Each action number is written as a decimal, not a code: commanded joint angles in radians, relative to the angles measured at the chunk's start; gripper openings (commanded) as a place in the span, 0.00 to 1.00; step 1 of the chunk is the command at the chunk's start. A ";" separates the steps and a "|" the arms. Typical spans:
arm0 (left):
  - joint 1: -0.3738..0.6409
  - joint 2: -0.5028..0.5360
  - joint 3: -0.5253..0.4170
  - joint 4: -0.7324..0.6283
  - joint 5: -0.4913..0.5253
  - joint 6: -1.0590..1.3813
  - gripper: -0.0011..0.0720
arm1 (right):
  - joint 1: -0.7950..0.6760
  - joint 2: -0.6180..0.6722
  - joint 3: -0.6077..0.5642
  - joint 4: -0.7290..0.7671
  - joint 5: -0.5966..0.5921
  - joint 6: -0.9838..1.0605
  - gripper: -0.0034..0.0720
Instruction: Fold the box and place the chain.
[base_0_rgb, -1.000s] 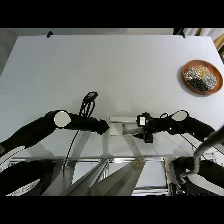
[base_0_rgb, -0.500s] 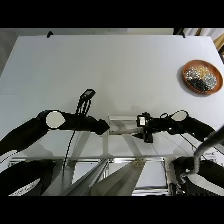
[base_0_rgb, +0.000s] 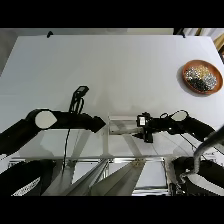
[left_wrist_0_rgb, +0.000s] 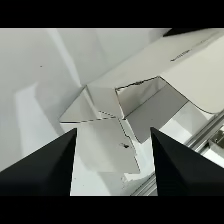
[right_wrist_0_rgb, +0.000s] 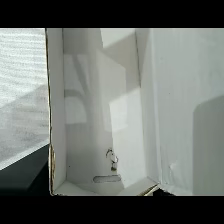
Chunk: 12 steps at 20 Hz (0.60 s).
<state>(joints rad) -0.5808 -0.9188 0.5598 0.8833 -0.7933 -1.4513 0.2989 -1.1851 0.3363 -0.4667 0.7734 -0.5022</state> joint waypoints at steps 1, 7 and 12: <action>0.093 0.094 -0.001 0.170 -0.113 -0.118 0.60 | -0.001 0.001 0.000 0.001 0.001 0.000 0.50; 0.097 0.029 -0.121 0.140 -0.061 -0.188 0.19 | -0.001 0.001 0.000 0.001 0.001 0.000 0.50; -0.041 -0.133 -0.126 -0.055 0.106 -0.065 0.32 | -0.001 0.001 0.000 0.001 0.001 0.000 0.50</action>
<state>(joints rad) -0.5594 -0.9764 0.4450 0.9386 -0.7811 -1.5806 0.2989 -1.1851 0.3363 -0.4667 0.7742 -0.5022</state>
